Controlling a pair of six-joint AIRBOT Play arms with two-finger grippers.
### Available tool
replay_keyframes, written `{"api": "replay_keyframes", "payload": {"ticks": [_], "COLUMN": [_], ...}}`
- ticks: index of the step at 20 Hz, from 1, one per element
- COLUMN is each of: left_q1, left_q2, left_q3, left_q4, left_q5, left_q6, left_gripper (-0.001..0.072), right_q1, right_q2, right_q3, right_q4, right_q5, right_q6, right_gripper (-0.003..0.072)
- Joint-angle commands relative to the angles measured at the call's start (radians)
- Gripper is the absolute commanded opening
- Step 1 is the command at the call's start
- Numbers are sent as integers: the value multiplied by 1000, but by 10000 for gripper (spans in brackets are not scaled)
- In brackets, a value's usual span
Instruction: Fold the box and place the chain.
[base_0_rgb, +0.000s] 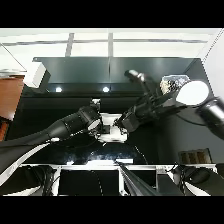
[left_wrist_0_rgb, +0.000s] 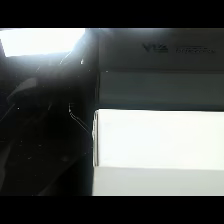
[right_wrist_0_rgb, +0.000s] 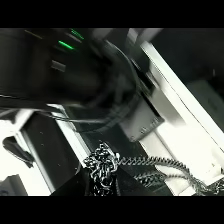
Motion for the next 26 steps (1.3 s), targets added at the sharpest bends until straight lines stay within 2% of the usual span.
{"api": "replay_keyframes", "payload": {"ticks": [1, 4, 5, 6, 7, 11, 13, 14, 15, 16, 17, 23, 25, 26], "left_q1": [0, 0, 0, 0, 0, 0, 0, 0, 0, 0, 0, 0, 0, 0], "left_q2": [0, 0, 0, 0, 0, 0, 0, 0, 0, 0, 0, 0, 0, 0], "left_q3": [0, 0, 0, 0, 0, 0, 0, 0, 0, 0, 0, 0, 0, 0], "left_q4": [0, 0, 0, 0, 0, 0, 0, 0, 0, 0, 0, -5, -16, -20], "left_q5": [0, 0, -2, -2, -2, -2, -2, -2, -2, -4, -4, -4, -3, -3], "left_q6": [0, 0, 0, 0, 0, 0, 0, 0, 0, 0, 0, 0, 0, 0], "left_gripper": [32, 32, 31, 32, 32, 32, 32, 31, 31, 30, 30, 30, 30, 30], "right_q1": [28, 24, 23, 18, 6, -186, -316, -376, -428, -468, -499, -557, -557, -555], "right_q2": [-58, -92, -91, -91, -88, -33, -3, -3, -3, -6, -19, -238, -311, -341], "right_q3": [-92, -98, -98, -98, -98, -98, -98, -101, -117, -141, -167, -166, -124, -99], "right_q4": [-11, -32, -38, -53, -77, -196, -286, -338, -404, -466, -523, -559, -552, -545], "right_q5": [-92, -111, -111, -105, -89, 34, 31, -1, -87, -179, -267, -591, -607, -599], "right_q6": [4, 5, 5, 5, 5, 5, 5, 27, 90, 154, 212, 546, 586, 586], "right_gripper": [34, 38, 229, 546, 579, 579, 579, 579, 584, 702, 720, 710, 583, 583]}}
